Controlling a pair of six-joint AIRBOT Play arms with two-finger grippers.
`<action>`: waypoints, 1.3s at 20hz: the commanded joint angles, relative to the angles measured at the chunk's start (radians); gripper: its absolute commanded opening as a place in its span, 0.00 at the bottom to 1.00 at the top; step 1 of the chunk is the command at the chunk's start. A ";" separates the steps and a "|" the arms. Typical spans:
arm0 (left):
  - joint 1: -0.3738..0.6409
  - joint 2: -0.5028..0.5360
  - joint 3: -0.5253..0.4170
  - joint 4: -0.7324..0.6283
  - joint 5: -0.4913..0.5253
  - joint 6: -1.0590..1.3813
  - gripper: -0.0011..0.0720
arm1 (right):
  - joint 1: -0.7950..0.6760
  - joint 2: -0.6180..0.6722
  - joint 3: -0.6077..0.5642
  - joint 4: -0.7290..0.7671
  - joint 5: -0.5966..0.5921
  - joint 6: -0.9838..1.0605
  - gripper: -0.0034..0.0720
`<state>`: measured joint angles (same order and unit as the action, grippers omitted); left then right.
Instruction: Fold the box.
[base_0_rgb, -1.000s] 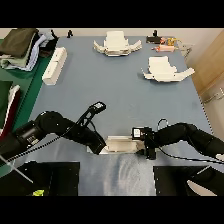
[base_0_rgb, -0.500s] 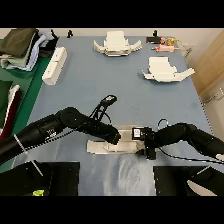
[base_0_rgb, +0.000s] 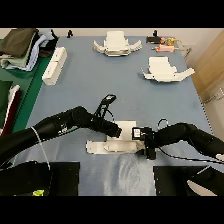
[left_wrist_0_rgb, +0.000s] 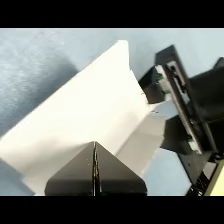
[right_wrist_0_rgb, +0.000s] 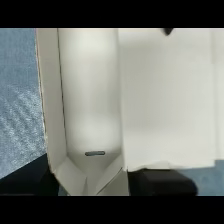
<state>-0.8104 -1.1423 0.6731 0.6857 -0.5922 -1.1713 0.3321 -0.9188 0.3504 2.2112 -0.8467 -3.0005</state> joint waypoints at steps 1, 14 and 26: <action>0.056 -0.029 0.001 0.010 0.006 0.000 0.03 | 0.000 0.000 0.000 -0.001 0.000 -0.001 0.72; 0.161 0.244 0.049 0.148 -0.167 0.103 0.03 | 0.000 0.000 0.000 -0.001 0.000 -0.001 0.72; 0.187 0.626 -0.198 0.311 -0.395 0.263 0.96 | 0.000 0.000 0.000 -0.001 0.000 -0.001 0.72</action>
